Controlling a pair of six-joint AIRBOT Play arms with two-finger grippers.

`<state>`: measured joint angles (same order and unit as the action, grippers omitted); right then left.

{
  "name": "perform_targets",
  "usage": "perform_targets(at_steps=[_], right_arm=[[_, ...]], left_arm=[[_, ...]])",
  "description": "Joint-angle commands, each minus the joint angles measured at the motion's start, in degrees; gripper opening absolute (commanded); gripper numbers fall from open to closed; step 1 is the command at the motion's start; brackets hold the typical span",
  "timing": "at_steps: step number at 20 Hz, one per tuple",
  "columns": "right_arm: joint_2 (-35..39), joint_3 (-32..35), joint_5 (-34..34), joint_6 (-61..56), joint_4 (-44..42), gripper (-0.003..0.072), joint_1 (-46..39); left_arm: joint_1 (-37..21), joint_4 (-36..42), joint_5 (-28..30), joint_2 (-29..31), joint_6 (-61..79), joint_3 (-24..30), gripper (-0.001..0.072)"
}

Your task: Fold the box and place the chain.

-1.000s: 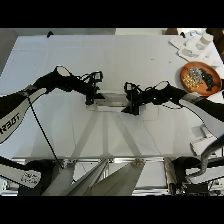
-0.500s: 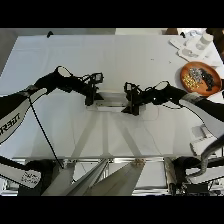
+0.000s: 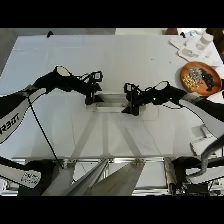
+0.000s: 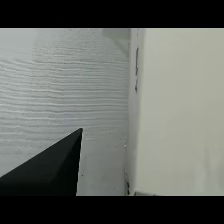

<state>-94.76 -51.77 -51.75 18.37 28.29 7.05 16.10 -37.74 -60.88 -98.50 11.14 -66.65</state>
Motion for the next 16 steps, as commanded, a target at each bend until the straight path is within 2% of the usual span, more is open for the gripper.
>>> perform_targets(at_steps=[1, 8, 12, 13, 14, 15, 16], right_arm=[[0.00, 0.02, 0.13, -0.07, -0.04, 0.0438, 0.02], [-0.02, 0.02, 0.11, -0.07, -0.07, 0.0438, 0.02], [-0.02, 0.02, 0.11, -0.07, -0.07, 0.0438, 0.02], [-0.02, 0.02, 0.11, -0.07, -0.07, 0.0438, 0.02], [0.00, 0.02, 0.11, -0.07, -0.07, 0.0438, 0.02], [-0.02, 0.02, 0.11, -0.07, -0.07, 0.0438, 0.02], [-0.02, 0.02, 0.11, -0.07, -0.07, 0.0438, 0.02]], left_arm=[[-0.09, -2.89, 0.00, 1.51, -2.14, -0.02, 0.0457], [-0.70, -20.24, -0.04, 8.68, -14.40, 0.00, 0.0457], [-5.03, -22.62, -2.23, 15.76, -22.69, 0.00, 0.0444], [-5.79, -21.97, -4.85, 17.44, -26.82, 0.02, 0.0317], [-6.23, -20.28, -8.55, 18.49, -30.60, 0.04, 0.0107], [-6.25, -17.05, -12.39, 18.93, -32.96, 0.22, 0.0015], [-6.05, -12.33, -16.00, 18.88, -33.68, 0.92, 0.0011]])
